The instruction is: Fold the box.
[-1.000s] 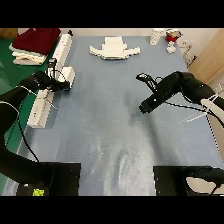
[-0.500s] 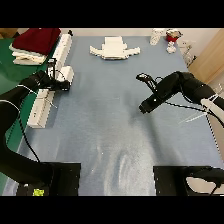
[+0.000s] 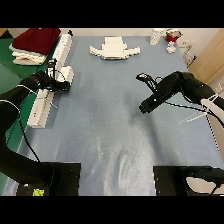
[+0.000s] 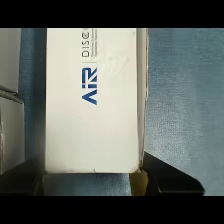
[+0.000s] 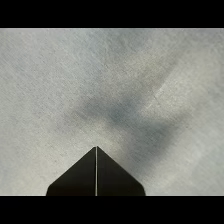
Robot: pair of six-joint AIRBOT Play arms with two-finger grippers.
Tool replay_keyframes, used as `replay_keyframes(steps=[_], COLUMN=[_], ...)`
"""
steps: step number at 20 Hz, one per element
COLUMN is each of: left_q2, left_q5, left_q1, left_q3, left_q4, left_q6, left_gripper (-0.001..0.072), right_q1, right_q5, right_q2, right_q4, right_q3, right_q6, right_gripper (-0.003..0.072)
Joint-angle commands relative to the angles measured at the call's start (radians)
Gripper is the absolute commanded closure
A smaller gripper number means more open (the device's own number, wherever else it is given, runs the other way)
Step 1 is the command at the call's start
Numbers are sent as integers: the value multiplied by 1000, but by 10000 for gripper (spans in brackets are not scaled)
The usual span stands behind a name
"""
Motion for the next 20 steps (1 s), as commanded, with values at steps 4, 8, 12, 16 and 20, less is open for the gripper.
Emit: replay_keyframes(steps=[4,8,12,16,20], left_q2=[-23,-24,-20,-2,34], left_q5=[-70,-83,-107,-170,-336], left_q1=[0,0,1,2,2], left_q3=[0,1,7,46,135], left_q4=[-2,-2,-1,12,65], left_q6=[2,2,2,2,2], left_gripper=[325,14,14,14,14], right_q1=[0,0,0,0,0], right_q5=[0,0,0,0,0], right_q2=[-1,-1,-1,-1,-1], right_q4=[0,0,0,0,0], right_q3=[1,1,1,1,1], right_q6=[0,0,0,0,0], right_gripper=[680,681,680,681,681])
